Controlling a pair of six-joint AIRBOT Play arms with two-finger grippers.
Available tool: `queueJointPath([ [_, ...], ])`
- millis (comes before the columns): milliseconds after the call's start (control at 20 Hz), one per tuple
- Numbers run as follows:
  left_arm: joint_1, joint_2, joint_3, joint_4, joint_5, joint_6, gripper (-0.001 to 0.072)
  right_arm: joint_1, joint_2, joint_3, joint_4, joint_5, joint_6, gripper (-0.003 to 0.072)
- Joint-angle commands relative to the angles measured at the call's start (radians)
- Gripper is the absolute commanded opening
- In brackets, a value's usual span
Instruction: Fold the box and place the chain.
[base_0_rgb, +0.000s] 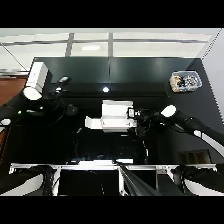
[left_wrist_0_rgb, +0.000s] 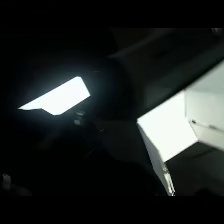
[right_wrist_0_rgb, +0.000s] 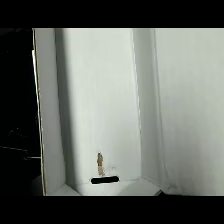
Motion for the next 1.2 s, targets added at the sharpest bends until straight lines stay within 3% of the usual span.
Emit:
queueJointPath([
  [0, 0.131, -0.037, -0.078, -0.127, -0.077, -0.269, 0.0026, 0.0, 0.0, 0.0, 0.0, 0.0, 0.0, 0.0421],
  [200, 0.083, -0.18, -0.121, -0.226, -0.189, -0.224, 0.0025, 0.0, 0.0, 0.0, 0.0, 0.001, 0.0, 0.0422],
  [400, -0.035, -0.261, -0.12, -0.321, -0.079, -0.141, 0.0025, 0.0, 0.0, 0.0, 0.0, 0.001, 0.0, 0.0422],
  [550, -0.079, -0.262, -0.117, -0.395, -0.07, -0.016, 0.0025, 0.0, 0.0, 0.0, 0.0, 0.001, 0.0, 0.0422],
  [850, -0.034, -0.245, -0.087, -0.441, -0.15, 0.072, 0.0029, 0.0, 0.0, 0.0, 0.0, 0.001, 0.0, 0.0422],
  [900, -0.031, -0.245, -0.081, -0.439, -0.156, 0.074, 0.0082, 0.0, 0.0, 0.0, 0.0, 0.001, 0.0, 0.0422],
  [1000, -0.031, -0.245, -0.064, -0.439, -0.176, 0.073, 0.0439, 0.0, 0.0, 0.0, 0.0, 0.001, 0.0, 0.0422],
  [1050, -0.031, -0.245, -0.055, -0.439, -0.186, 0.073, 0.0541, 0.0, 0.0, 0.0, 0.0, 0.001, 0.0, 0.0422],
  [1150, -0.034, -0.245, -0.043, -0.444, -0.201, 0.073, 0.0581, 0.0, 0.0, 0.0, 0.0, 0.001, 0.0, 0.0422],
])
